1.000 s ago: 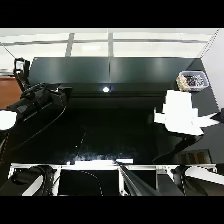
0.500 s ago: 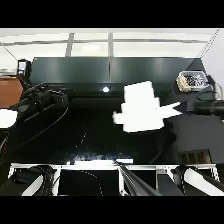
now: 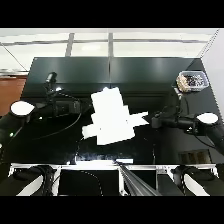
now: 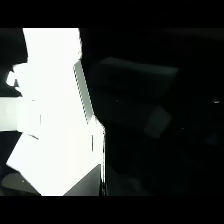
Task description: Fold the box and place the chain.
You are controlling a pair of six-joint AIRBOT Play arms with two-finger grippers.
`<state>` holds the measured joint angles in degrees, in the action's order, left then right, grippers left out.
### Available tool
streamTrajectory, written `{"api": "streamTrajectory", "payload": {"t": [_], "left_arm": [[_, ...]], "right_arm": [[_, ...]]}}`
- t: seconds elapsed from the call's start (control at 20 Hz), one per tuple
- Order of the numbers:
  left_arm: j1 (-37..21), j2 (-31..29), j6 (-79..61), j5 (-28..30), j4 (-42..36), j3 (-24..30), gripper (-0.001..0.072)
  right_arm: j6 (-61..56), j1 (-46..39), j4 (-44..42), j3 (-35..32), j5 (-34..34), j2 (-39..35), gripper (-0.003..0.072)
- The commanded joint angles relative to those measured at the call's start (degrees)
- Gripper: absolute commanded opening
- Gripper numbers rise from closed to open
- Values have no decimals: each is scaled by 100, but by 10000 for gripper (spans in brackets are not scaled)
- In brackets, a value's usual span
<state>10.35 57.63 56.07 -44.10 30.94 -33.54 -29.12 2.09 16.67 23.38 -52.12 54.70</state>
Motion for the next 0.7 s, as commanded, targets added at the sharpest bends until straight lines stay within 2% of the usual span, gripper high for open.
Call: {"api": "streamTrajectory", "payload": {"t": [0.0,0.25,0.35,0.4,0.5,0.6,0.65], "left_arm": [[-26,887,-70,-1019,-448,-87,702],[-59,2538,-1005,-2288,-597,-890,701],[-37,2994,-1589,-2907,-608,-1187,685],[-44,3174,-1825,-3287,-595,-1327,644],[-57,3403,-1982,-3751,-378,-1591,459],[-57,3416,-2013,-3762,-70,-1742,441],[-63,3416,-2017,-3757,81,-1823,387]], "right_arm": [[92,614,-166,-186,481,-72,10],[90,662,-162,-186,457,-72,10],[90,662,-162,-186,442,-72,10],[87,662,-162,-186,442,-72,10],[90,662,-162,-186,446,-70,10],[90,662,-162,-186,459,-72,10],[90,660,-160,-186,466,-70,10]]}}
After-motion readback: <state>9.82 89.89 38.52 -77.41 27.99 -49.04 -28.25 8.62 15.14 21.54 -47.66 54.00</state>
